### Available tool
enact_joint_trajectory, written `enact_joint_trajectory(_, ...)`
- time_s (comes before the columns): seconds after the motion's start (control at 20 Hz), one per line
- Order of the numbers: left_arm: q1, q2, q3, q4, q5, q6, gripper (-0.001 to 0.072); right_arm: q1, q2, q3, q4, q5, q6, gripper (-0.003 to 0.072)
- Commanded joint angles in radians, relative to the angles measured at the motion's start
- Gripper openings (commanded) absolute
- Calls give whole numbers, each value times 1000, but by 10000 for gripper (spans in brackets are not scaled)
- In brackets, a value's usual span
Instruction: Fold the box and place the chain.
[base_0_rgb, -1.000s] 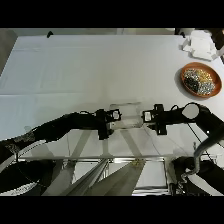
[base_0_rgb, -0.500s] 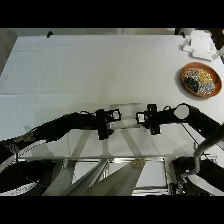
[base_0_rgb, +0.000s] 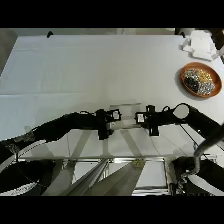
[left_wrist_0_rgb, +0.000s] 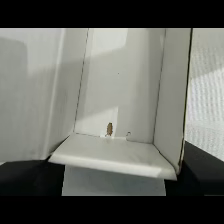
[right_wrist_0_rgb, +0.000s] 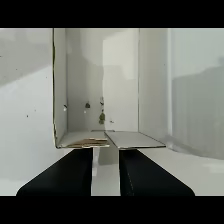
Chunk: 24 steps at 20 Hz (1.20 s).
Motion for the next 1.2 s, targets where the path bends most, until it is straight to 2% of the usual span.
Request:
enact_joint_trajectory(0.0,-1,0,0,0,-1,0,331,28,-4,0,66,-31,-1,155)
enact_joint_trajectory(0.1,-1,0,0,0,-1,0,331,45,-8,0,79,-70,-1,155)
enact_joint_trajectory(0.25,-1,0,0,0,-1,0,331,45,-14,0,72,-69,-1,169)
enact_joint_trajectory(0.3,-1,0,0,0,-1,0,331,45,-14,0,72,-69,-1,235)
enact_joint_trajectory(0.35,-1,0,0,0,-1,0,331,45,-14,-1,72,-69,-1,339)
enact_joint_trajectory(0.4,-1,0,0,0,-1,0,331,45,-14,-1,71,-69,-1,365)
enact_joint_trajectory(0.65,-1,0,0,0,-1,0,331,45,-12,-1,69,-63,0,363)
enact_joint_trajectory(0.7,-1,0,0,0,-1,0,331,45,-6,-1,69,-57,5,355)
enact_joint_trajectory(0.75,-1,0,0,0,-1,0,331,42,8,-1,68,-46,26,257)
enact_joint_trajectory(0.8,-1,0,0,0,0,0,331,32,31,-1,67,-29,62,48)
enact_joint_trajectory(0.85,-1,0,0,0,-1,0,331,17,58,-1,66,-16,127,13)
enact_joint_trajectory(1.15,-1,0,0,0,-1,0,331,-195,260,-1,58,55,836,13)
